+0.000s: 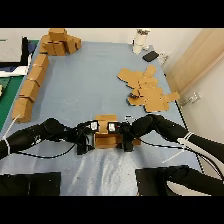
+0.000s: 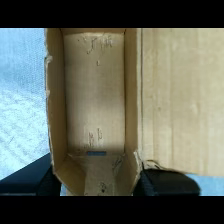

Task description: Fold the box.

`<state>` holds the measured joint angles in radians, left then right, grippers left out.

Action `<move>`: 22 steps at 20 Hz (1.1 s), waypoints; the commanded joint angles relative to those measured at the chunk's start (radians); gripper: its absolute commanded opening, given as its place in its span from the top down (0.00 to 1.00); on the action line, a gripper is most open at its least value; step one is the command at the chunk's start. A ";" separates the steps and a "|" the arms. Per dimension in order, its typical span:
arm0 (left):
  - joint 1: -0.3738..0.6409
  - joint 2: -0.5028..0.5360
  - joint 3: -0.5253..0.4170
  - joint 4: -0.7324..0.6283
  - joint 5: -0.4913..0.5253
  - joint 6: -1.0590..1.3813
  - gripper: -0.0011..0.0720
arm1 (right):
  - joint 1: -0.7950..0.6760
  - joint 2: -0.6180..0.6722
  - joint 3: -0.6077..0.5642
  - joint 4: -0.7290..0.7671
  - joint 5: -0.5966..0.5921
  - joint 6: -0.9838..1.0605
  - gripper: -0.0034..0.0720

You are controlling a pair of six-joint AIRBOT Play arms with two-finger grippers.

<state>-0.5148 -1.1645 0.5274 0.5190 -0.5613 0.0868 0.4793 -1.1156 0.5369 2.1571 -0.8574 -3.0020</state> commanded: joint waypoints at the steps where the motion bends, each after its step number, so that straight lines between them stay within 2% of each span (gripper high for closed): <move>1: -0.018 -0.016 0.015 -0.060 -0.018 0.058 0.03 | 0.001 -0.001 0.000 0.000 0.000 0.001 0.30; 10: -0.028 -0.076 0.020 -0.061 -0.025 0.064 0.03 | 0.001 -0.001 0.000 0.000 0.000 0.001 0.30; 22: -0.040 -0.082 0.022 -0.056 -0.022 0.116 0.04 | 0.001 -0.001 0.000 0.000 0.000 0.001 0.30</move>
<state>-0.5491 -1.2453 0.5484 0.4614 -0.5816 0.1932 0.4793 -1.1156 0.5369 2.1571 -0.8574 -3.0016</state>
